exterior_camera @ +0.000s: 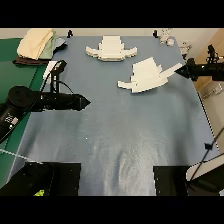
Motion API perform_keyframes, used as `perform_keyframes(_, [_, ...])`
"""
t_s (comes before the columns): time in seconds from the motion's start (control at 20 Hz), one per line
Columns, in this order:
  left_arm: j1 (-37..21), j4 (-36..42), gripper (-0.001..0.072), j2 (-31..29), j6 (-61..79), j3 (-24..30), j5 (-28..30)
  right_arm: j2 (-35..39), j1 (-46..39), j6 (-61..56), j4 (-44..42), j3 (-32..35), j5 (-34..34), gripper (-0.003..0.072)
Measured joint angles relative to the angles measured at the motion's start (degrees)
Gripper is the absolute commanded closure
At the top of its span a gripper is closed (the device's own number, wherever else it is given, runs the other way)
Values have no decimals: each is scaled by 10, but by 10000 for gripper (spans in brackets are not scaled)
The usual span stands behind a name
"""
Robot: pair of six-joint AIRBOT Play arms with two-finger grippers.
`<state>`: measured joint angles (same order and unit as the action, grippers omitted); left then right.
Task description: Fold the box.
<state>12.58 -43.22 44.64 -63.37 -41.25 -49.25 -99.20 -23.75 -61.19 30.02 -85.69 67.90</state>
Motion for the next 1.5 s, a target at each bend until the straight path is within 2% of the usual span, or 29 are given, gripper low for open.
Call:
perform_keyframes(0.25, [0, 0, 696, -3, -8, 0, -57, 157, 7, 10, 18, 238, -77, 683])
perform_keyframes(0.3, [0, 0, 697, -3, -8, 0, -67, 174, 7, 1, 31, 270, -88, 603])
perform_keyframes(0.35, [0, 0, 697, -4, -10, 0, -78, 185, 8, -8, 43, 294, -96, 392])
perform_keyframes(0.4, [0, 0, 696, -4, -10, 0, -84, 192, 9, -20, 58, 312, -99, 328])
perform_keyframes(0.5, [0, 0, 696, -4, -10, 0, -93, 197, 7, -39, 88, 330, -110, 318])
perform_keyframes(0.75, [0, 0, 695, -4, -17, 0, -96, 181, -25, -66, 160, 292, -122, 319])
perform_keyframes(0.95, [0, 0, 694, -4, -18, 0, -97, 130, -44, -61, 180, 225, -68, 320])
perform_keyframes(1.0, [0, 0, 609, -3, -18, 0, -97, 111, -45, -57, 180, 208, -48, 322])
perform_keyframes(1.05, [0, 0, 323, -4, -18, 0, -97, 93, -47, -50, 178, 195, -29, 322])
perform_keyframes(1.1, [0, 0, 238, -4, -18, 0, -97, 77, -49, -41, 168, 186, -11, 322])
perform_keyframes(1.3, [0, 0, 249, -4, -28, 0, -97, 19, -49, 2, 104, 167, 44, 325])
perform_keyframes(1.5, [0, 0, 249, -3, -36, 0, -96, -14, -39, 40, 51, 161, 74, 392])
